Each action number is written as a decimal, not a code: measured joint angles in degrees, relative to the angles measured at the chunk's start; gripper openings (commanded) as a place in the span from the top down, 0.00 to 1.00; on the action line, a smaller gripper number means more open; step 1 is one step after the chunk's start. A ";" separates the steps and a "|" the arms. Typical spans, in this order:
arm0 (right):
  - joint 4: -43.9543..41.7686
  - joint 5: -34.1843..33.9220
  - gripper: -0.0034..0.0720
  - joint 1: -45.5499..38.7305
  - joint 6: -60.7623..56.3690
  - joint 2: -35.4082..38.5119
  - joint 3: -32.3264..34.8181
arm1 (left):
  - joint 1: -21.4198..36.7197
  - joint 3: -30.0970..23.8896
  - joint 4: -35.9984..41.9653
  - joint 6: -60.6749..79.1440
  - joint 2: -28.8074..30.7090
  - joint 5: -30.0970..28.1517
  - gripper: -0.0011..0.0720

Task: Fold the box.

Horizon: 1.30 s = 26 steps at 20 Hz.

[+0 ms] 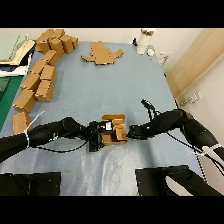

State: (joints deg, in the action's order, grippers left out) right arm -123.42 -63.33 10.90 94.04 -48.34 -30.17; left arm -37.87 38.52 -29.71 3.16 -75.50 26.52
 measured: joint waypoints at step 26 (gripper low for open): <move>35.04 -0.37 0.57 31.74 -39.50 -19.02 -15.02 | 0.00 0.00 0.00 0.04 0.00 -0.02 0.27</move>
State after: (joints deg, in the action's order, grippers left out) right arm -88.38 -63.70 42.63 54.54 -67.35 -45.19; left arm -37.87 38.52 -29.71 3.20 -75.50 26.50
